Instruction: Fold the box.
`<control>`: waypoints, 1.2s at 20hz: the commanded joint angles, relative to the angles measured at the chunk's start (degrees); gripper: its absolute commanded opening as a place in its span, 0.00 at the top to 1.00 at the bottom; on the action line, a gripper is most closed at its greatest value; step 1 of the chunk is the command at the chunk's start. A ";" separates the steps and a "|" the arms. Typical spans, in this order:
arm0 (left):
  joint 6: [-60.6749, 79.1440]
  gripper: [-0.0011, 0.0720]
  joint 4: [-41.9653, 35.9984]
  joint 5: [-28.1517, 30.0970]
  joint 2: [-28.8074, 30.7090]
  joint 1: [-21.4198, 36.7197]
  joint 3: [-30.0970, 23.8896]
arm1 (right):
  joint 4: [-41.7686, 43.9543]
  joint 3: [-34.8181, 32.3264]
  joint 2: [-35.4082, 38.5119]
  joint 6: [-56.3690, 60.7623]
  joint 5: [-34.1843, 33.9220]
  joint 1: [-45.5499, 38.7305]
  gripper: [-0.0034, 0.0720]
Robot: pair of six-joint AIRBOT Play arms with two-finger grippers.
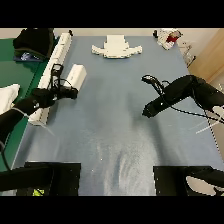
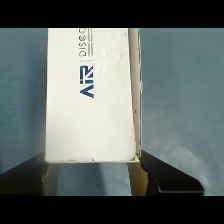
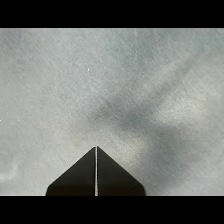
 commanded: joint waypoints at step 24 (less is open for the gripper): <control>-34.60 0.35 34.05 -18.84 -26.77 9.40 34.99 | 0.02 0.07 -0.04 0.02 0.02 0.00 0.95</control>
